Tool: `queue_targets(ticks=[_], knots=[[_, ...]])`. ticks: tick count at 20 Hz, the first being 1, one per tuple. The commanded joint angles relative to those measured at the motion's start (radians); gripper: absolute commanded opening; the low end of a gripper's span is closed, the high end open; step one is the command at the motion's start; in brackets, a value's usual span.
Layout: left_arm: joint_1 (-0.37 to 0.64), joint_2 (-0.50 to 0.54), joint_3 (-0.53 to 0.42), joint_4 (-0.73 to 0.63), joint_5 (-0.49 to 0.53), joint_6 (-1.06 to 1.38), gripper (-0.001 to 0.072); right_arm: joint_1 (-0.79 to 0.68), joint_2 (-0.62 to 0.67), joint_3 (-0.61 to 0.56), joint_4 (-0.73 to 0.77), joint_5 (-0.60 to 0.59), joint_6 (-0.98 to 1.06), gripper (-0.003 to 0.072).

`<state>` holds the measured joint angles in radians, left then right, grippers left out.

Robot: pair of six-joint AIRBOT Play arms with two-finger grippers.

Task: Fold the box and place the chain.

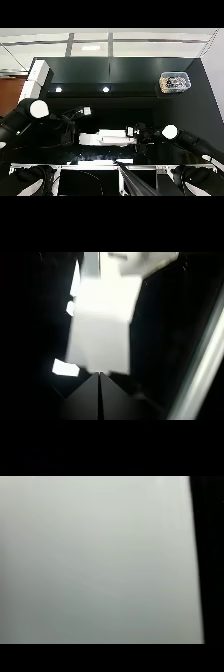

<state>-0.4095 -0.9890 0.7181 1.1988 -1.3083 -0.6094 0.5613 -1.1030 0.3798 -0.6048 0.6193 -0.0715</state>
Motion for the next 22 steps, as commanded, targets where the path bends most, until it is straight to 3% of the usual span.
queue_targets(ticks=[1, 3, 6, 8, 11, 13, 18, 22], knots=[[-0.008, 0.047, -0.053, -0.168, -0.068, -0.311, 0.0027, 0.001, 0.000, -0.001, 0.000, 0.000, 0.000, 0.0428], [-0.043, 0.043, -0.149, -0.488, 0.161, -0.296, 0.0027, 0.001, 0.000, -0.001, 0.000, 0.000, 0.000, 0.0428], [-0.129, 0.014, -0.278, -0.892, 0.589, -0.133, 0.0029, 0.001, 0.000, -0.001, 0.000, 0.000, 0.000, 0.0427], [-0.168, -0.026, -0.302, -1.046, 0.730, -0.035, 0.0029, 0.001, 0.000, -0.001, 0.000, 0.000, 0.000, 0.0428], [-0.179, -0.060, -0.296, -1.149, 0.788, 0.092, 0.0028, 0.001, 0.000, -0.001, 0.000, 0.000, 0.000, 0.0428], [-0.179, -0.060, -0.297, -1.146, 0.818, 0.113, 0.0029, 0.001, 0.000, -0.001, 0.000, 0.000, 0.000, 0.0427], [-0.200, -0.121, -0.298, -0.972, 0.832, 0.112, 0.0028, 0.001, 0.000, -0.001, 0.000, 0.000, 0.000, 0.0428], [-0.206, -0.137, -0.291, -0.940, 0.836, 0.112, 0.0028, 0.001, 0.000, -0.001, 0.000, 0.000, 0.000, 0.0427]])
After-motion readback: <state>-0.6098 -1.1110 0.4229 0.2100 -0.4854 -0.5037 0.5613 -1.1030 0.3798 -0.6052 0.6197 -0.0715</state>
